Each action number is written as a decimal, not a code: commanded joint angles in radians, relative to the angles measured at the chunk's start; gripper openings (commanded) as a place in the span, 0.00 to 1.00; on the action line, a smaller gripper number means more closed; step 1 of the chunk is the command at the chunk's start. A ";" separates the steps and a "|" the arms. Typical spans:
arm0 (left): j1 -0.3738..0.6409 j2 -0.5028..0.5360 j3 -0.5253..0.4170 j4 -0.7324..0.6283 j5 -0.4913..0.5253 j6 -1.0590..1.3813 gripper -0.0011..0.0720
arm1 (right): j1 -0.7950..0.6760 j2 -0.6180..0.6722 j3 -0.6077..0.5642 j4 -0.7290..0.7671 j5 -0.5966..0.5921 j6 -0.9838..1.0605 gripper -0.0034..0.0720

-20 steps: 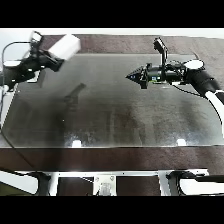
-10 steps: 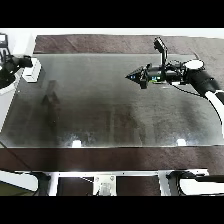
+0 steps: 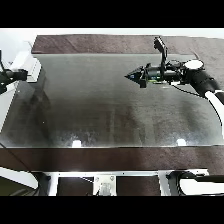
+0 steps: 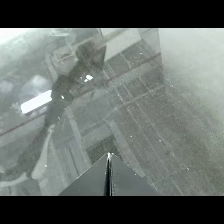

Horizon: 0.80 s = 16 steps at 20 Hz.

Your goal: Fold the box and place the chain.

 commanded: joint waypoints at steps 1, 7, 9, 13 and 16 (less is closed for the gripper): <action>0.010 -0.025 0.003 0.008 -0.032 0.029 0.04 | 0.011 0.001 0.000 0.008 0.000 0.000 0.05; 0.010 -0.028 0.050 -0.050 -0.025 0.062 0.04 | 0.031 0.000 0.000 0.008 0.000 0.000 0.05; 0.008 -0.028 0.051 -0.068 -0.002 0.062 0.04 | 0.039 0.000 0.000 0.008 -0.001 0.000 0.05; 0.008 -0.033 0.051 -0.104 0.010 0.063 0.04 | 0.049 0.000 0.000 0.008 -0.001 0.000 0.05; 0.008 -0.071 0.051 -0.150 -0.010 0.063 0.04 | 0.056 0.000 0.000 0.008 -0.001 0.000 0.05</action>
